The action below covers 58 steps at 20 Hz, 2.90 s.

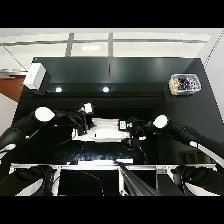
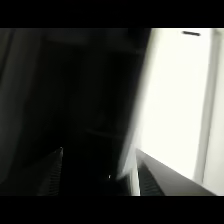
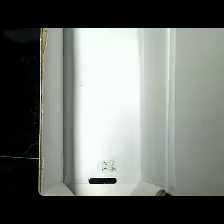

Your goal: Fold the box and place the chain.

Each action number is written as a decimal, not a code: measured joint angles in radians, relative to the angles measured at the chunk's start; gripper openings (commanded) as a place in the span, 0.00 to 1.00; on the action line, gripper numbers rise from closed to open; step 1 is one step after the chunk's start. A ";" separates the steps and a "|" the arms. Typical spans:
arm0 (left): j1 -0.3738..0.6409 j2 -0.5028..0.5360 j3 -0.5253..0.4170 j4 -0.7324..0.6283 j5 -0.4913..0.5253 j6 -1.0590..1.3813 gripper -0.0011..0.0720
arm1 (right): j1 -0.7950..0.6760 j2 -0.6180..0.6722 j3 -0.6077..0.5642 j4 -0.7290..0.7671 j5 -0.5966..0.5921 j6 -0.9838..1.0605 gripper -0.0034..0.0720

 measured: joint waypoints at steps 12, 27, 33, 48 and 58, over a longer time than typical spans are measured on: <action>0.023 0.195 -0.051 -0.044 -0.435 -0.458 0.05 | 0.000 0.000 0.000 0.003 -0.015 0.011 0.68; -0.188 -0.047 -0.082 -0.173 0.240 -0.491 0.05 | 0.000 0.000 0.000 0.004 -0.017 0.013 0.68; -0.192 -0.003 -0.067 -0.160 0.246 -0.491 0.05 | 0.000 0.000 0.000 0.003 -0.017 0.010 0.68; -0.195 -0.116 -0.038 -0.086 0.225 -0.492 0.06 | 0.000 0.000 0.000 0.002 -0.015 0.010 0.68; 0.003 0.024 0.082 0.058 -0.014 -0.492 0.46 | 0.000 0.000 0.000 0.003 -0.016 0.011 0.69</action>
